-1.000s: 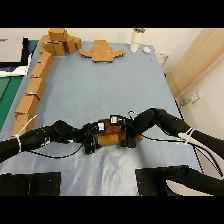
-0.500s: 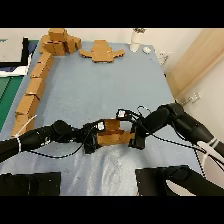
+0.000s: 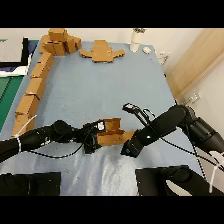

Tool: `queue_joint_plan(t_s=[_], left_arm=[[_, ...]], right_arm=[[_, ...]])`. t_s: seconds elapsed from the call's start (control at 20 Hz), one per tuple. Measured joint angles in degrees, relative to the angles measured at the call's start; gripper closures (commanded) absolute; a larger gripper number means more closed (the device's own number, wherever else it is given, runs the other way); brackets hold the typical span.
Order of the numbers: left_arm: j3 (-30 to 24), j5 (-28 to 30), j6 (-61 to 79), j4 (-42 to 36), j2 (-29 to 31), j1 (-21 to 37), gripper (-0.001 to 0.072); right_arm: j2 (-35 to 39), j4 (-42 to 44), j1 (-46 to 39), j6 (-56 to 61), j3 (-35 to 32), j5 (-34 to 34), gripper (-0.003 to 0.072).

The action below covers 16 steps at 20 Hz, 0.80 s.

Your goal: Fold the box.

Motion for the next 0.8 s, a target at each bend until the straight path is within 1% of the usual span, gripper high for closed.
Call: queue_joint_plan(t_s=[0.2,0.45,0.5,0.6,0.65,0.7,0.8], left_arm=[[0.0,-0.04,0.2,0.79,0.35,0.24,0.0187],[0.0,-0.09,0.26,2.08,0.7,0.37,0.0187],[0.0,-0.13,0.28,2.23,0.74,0.42,0.0187],[0.0,-0.52,0.37,2.54,0.76,0.42,0.0187],[0.0,-0.94,0.39,2.58,0.74,0.42,0.0187],[0.0,-1.46,0.42,2.67,0.74,0.42,0.0187],[0.0,-2.21,0.44,2.75,0.74,0.42,0.0187]], right_arm=[[0.28,1.77,0.02,9.7,0.0,-0.02,-0.0034],[-0.7,2.54,0.04,18.75,-0.42,3.52,-0.0034],[-1.33,2.6,0.02,19.5,-0.44,4.42,0.0043],[-3.04,2.93,0.02,20.65,-0.48,6.32,0.043],[-4.04,3.13,0.02,21.05,-0.48,7.28,0.0608],[-4.96,3.3,0.02,21.22,-0.48,8.35,0.0685],[-6.75,3.91,0.02,21.55,-0.31,10.56,0.0685]])
